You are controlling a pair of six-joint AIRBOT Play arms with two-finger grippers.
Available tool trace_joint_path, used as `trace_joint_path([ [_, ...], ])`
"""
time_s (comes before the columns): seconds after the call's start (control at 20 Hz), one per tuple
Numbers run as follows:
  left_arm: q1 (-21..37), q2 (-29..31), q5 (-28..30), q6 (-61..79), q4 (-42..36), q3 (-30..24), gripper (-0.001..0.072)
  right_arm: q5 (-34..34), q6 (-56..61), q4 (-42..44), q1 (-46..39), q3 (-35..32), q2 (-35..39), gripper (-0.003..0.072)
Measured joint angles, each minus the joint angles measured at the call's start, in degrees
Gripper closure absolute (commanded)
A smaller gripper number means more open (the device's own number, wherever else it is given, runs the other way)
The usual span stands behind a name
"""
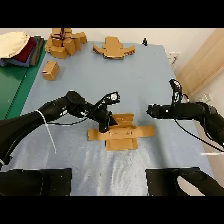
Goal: Fold the box.
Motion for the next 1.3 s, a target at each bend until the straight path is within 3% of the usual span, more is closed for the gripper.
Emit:
trace_joint_path([
  [0.35, 0.0, -0.48, -4.13, -1.57, 1.55, 2.32, 0.0697, 0.2, 0.0, 0.55, 0.0, 0.0, 0.0, 0.0654],
  [0.75, 0.0, -4.28, -3.58, -5.7, 2.38, 2.97, 0.0697, 0.2, -0.04, 0.61, 0.0, -0.02, 0.0, 0.0668],
  [1.3, 0.0, -4.96, -3.56, -7.48, 2.51, 2.99, 0.0696, -1.14, -0.15, 0.79, 0.15, -0.02, 0.13, 0.0682],
])
